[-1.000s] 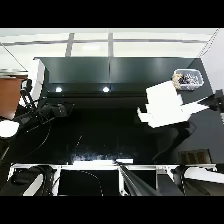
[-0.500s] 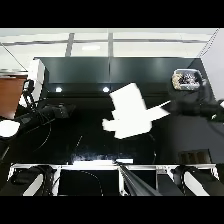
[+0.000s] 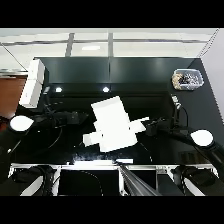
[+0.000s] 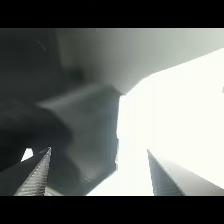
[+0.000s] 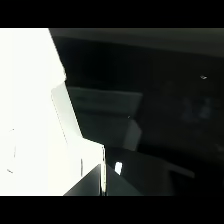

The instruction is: Fold the box and place the chain.

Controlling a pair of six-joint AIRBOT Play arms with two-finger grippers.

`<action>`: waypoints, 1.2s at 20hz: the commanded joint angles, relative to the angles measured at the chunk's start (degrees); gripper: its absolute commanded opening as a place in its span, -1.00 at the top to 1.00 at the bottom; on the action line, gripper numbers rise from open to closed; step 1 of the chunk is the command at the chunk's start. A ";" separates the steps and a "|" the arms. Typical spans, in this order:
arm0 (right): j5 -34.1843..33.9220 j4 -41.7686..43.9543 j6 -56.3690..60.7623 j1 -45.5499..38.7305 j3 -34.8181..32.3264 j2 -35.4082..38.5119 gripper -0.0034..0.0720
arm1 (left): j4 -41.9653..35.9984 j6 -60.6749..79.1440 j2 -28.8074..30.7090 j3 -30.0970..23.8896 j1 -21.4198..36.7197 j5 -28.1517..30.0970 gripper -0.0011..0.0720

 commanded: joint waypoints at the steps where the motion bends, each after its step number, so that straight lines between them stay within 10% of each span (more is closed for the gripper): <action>1: -2.10 0.20 -0.31 2.38 -0.98 0.50 0.89 | -3.06 1.36 -10.58 3.56 -2.10 -8.07 -0.95; 7: -1.49 0.44 -0.28 2.38 -0.98 0.50 0.89 | -20.85 27.93 -25.94 7.76 -2.19 -16.50 -0.95; 15: -0.66 0.35 -0.31 2.38 -0.98 0.50 0.89 | -19.65 39.41 -36.44 15.13 -2.56 -30.12 -0.90; 24: -0.70 -0.04 -0.35 2.38 -0.98 0.50 0.89 | -12.11 39.60 -39.32 18.23 -2.78 -31.30 0.27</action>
